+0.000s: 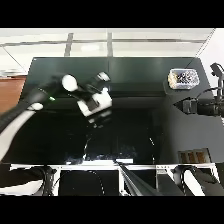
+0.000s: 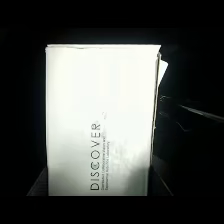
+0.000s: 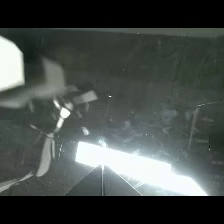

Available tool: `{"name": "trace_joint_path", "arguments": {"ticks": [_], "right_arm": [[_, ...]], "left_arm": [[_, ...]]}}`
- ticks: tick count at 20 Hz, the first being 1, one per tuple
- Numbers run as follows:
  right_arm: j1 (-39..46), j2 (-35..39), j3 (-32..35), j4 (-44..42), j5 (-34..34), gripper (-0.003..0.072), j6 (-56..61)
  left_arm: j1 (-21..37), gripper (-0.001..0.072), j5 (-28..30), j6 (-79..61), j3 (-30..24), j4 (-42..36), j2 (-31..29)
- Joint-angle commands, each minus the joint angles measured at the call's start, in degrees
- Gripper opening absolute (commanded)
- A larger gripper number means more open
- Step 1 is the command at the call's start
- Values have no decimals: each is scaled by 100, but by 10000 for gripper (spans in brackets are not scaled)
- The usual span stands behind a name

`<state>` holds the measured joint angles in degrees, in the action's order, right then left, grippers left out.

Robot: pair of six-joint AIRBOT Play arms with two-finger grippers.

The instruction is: Fold the box and place the chain.

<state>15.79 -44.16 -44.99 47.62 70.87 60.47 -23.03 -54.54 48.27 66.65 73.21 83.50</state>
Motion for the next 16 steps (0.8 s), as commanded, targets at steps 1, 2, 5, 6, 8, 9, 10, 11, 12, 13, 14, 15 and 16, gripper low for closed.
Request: {"name": "trace_joint_path", "arguments": {"ticks": [1,2,5,6,8,9,10,11,12,13,14,15,16], "right_arm": [[4,2,2,-96,-90,14,63],[4,2,2,-170,-107,13,66],[4,2,2,-238,-278,14,111],[4,0,2,-243,-339,14,197],[4,-2,2,-238,-398,14,229],[4,-2,2,-238,-435,14,227],[4,-2,4,-240,-503,14,236],[4,-4,15,-247,-599,14,308],[4,-9,15,-249,-710,14,433],[4,-11,15,-258,-813,14,518],[4,-11,15,-258,-855,14,570],[4,-11,15,-258,-857,14,590],[4,-13,15,-258,-857,14,621]], "left_arm": [[1617,333,42,1375,280,433,-127],[2072,334,260,1646,380,431,-118],[3252,334,568,1812,927,507,205],[3550,334,476,1812,1239,651,431],[3987,334,177,1816,1932,868,964],[4124,334,7,1816,2256,868,1241],[4205,334,-101,1814,2546,868,1523],[4236,334,-160,1814,2830,874,1818],[4227,334,-164,1814,3077,872,2105],[4188,334,-151,1814,3296,887,2358],[4155,335,-96,1792,3493,911,2623],[4140,338,-20,1794,3703,905,2848],[4138,377,42,1821,3880,857,3034]]}}
